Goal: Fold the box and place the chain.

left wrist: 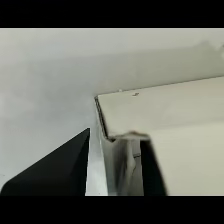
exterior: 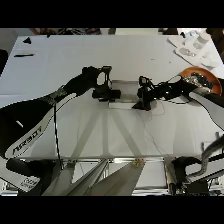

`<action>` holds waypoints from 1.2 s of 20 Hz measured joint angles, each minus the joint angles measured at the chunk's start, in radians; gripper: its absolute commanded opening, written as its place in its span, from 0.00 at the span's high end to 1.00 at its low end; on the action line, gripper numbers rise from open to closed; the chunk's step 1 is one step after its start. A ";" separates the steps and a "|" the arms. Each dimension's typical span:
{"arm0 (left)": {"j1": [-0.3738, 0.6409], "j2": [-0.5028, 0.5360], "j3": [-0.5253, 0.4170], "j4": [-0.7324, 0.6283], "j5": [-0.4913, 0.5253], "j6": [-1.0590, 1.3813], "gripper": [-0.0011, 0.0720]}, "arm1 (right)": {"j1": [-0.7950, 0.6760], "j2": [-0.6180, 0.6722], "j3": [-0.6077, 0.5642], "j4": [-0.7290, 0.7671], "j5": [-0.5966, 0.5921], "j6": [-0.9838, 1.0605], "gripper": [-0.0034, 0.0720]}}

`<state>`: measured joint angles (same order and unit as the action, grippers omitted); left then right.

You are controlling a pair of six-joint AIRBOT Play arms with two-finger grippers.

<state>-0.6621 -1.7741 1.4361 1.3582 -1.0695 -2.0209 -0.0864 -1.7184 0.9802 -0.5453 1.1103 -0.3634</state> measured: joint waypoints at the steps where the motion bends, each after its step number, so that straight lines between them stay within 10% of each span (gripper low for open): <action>1: 0.000 0.000 0.004 -0.001 0.002 -0.001 0.66 | 0.000 0.000 0.000 0.000 0.000 0.000 0.42; 5: -0.002 -0.013 0.013 0.000 0.002 -0.005 0.97 | -0.001 0.000 0.000 -0.001 0.000 0.000 0.42; 7: -0.005 -0.019 0.015 -0.002 0.002 -0.006 0.97 | -0.001 0.001 0.000 0.001 0.006 0.002 0.42; 10: -0.008 -0.025 0.016 -0.009 0.011 -0.002 0.96 | -0.001 0.000 0.000 0.000 0.003 0.000 0.42; 13: -0.008 -0.030 0.016 -0.020 0.033 0.001 0.66 | -0.001 0.000 0.000 -0.003 -0.003 -0.003 0.42; 24: 0.100 0.113 0.016 -0.106 -0.013 0.098 0.66 | 0.000 0.000 0.000 0.001 0.001 -0.001 0.42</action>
<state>-0.5625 -1.6608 1.4517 1.2522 -1.0821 -1.9232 -0.0860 -1.7184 0.9802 -0.5446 1.1114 -0.3645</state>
